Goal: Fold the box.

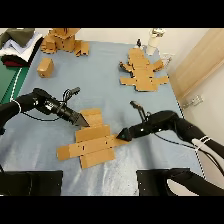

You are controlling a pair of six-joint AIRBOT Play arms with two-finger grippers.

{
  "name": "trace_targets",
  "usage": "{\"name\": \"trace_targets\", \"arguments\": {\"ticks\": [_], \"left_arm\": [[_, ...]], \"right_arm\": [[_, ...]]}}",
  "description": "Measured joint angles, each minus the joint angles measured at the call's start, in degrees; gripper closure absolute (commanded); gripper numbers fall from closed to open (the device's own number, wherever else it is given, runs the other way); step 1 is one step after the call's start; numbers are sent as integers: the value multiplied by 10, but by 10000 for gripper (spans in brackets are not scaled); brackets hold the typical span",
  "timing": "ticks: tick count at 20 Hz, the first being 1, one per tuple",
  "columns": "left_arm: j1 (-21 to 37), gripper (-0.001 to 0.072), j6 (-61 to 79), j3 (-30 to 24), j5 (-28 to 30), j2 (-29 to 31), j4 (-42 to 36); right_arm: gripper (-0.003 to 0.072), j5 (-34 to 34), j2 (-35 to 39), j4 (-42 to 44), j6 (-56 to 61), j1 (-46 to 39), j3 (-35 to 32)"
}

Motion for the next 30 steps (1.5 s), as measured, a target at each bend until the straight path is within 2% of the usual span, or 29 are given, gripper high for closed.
{"name": "trace_targets", "arguments": {"ticks": [2, 3, 5, 6, 12, 17, 21, 26, 30], "left_arm": [[-18, 695, 14, 9, 18, 12, 0], [-29, 695, 24, 12, 32, 20, 0], [-53, 696, 49, 15, 65, 37, 0], [-66, 696, 64, 16, 84, 45, 0], [-139, 696, 181, 12, 194, 98, 0], [-194, 695, 280, -19, 275, 137, 3], [-237, 696, 320, -63, 355, 161, 24], [-278, 696, 334, -113, 426, 188, 36], [-288, 696, 337, -130, 465, 214, 38]], "right_arm": [[202, -26, 14, -48, 34, -23, 46], [245, -39, 23, -66, 49, -34, 70], [641, -59, 45, -89, 75, -47, 106], [684, -64, 59, -94, 87, -50, 119], [684, -78, 90, -109, 150, -54, 128], [684, -16, 88, -110, 180, -34, 98], [684, 36, 87, -109, 190, -26, 90], [684, 65, 87, -110, 194, -24, 88], [684, 75, 87, -110, 194, -23, 88]]}}
